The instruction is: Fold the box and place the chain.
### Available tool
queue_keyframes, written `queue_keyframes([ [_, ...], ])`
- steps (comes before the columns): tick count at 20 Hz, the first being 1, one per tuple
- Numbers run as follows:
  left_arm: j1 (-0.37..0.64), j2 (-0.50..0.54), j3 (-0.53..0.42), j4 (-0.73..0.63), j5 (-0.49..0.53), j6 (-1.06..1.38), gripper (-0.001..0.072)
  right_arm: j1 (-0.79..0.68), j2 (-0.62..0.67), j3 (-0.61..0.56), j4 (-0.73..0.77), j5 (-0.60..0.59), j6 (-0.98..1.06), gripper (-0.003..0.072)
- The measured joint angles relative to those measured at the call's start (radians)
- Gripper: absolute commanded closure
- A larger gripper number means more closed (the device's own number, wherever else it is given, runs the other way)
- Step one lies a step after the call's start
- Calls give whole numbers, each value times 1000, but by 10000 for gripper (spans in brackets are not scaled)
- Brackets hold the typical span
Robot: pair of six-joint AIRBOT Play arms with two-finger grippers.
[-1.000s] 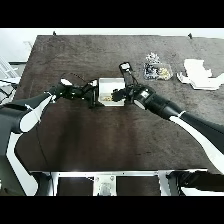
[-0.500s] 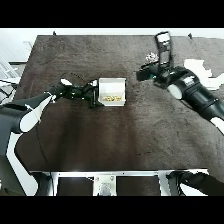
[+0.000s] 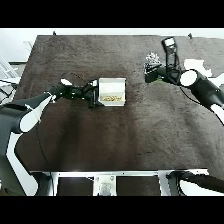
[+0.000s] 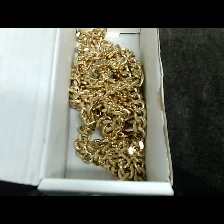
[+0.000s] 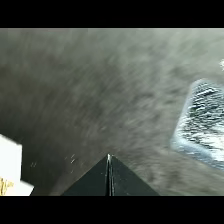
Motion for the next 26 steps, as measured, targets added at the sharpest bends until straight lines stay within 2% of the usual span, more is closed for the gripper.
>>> queue_keyframes([
  [5,0,0,0,0,0,0,420,-15,-169,100,245,80,-339,601],
  [11,0,0,0,0,0,0,420,-7,-306,243,373,206,-537,572],
  [20,0,0,0,0,0,0,420,27,-344,287,414,386,-632,552],
  [21,0,0,0,0,0,0,420,29,-346,290,415,414,-638,521],
  [24,0,0,0,0,0,0,420,34,-346,307,415,517,-649,504],
  [26,0,0,0,0,0,0,420,39,-346,324,416,578,-653,449],
])
